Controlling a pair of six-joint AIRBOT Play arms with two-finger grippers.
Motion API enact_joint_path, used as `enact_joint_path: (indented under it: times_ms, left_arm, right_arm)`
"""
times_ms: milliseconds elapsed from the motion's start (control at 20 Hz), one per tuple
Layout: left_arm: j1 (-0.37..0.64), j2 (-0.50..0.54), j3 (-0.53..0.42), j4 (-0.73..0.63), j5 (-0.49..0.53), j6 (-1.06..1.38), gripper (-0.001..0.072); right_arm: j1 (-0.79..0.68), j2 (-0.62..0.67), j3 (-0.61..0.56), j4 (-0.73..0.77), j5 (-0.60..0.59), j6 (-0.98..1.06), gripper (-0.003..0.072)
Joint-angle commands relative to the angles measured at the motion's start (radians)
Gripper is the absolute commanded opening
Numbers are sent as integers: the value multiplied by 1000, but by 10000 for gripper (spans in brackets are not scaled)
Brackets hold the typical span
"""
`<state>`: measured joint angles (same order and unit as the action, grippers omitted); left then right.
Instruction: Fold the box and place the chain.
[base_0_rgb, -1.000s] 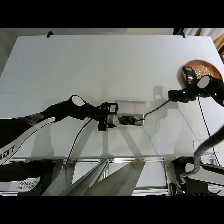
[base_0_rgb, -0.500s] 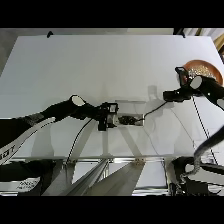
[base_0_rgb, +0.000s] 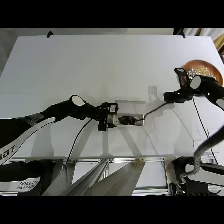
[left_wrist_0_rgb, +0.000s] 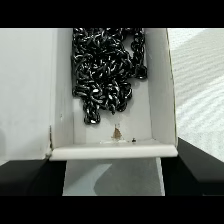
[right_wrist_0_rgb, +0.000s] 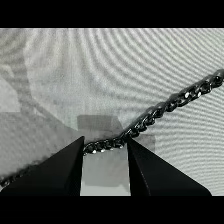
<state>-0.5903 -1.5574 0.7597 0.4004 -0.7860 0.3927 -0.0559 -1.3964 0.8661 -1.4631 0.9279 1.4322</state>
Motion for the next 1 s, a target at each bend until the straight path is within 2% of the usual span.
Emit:
enact_joint_path:
  times_ms: [0,600,650,750,950]
  left_arm:
    - [1,0,1,0,0,0,256]
    - [1,0,1,0,0,0,256]
    - [1,0,1,0,0,0,256]
    - [1,0,1,0,0,0,256]
    - [1,0,1,0,0,0,256]
  right_arm:
    - [1,28,1,-6,-3,-9,269]
    - [1,4,1,-31,-5,10,265]
    - [1,4,1,-31,-5,10,251]
    - [1,4,1,-31,-3,6,96]
    - [1,4,1,-32,-5,6,94]
